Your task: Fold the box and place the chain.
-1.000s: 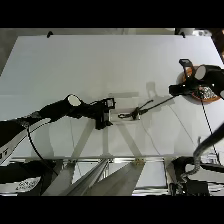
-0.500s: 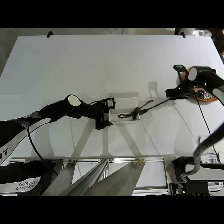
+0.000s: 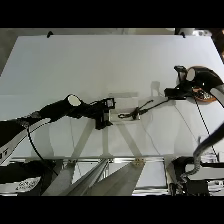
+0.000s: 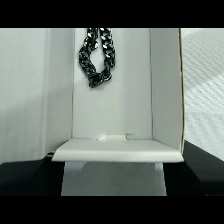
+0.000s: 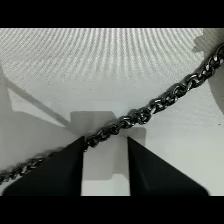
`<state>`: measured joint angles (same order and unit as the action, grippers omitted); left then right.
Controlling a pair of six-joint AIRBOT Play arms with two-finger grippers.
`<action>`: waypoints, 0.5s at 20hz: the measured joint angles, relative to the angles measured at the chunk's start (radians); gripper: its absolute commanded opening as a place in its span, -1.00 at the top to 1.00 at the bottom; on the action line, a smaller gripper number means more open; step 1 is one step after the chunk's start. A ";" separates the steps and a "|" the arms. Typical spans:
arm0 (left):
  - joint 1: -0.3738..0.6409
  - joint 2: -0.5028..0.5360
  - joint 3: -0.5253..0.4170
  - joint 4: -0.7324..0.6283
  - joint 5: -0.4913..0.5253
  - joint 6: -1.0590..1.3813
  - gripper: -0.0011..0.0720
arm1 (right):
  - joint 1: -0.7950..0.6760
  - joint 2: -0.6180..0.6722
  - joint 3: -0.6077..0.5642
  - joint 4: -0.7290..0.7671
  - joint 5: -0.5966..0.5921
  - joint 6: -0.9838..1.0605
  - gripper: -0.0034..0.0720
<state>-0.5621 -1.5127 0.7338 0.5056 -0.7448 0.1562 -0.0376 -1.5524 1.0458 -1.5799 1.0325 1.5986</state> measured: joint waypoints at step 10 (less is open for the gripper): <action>0.000 0.000 0.000 0.000 0.000 0.000 0.94 | 0.001 0.093 -0.002 0.003 0.010 -0.045 0.87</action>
<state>-0.5621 -1.5127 0.7338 0.5053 -0.7448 0.1562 -0.0368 -1.4590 1.0435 -1.5772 1.0424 1.5539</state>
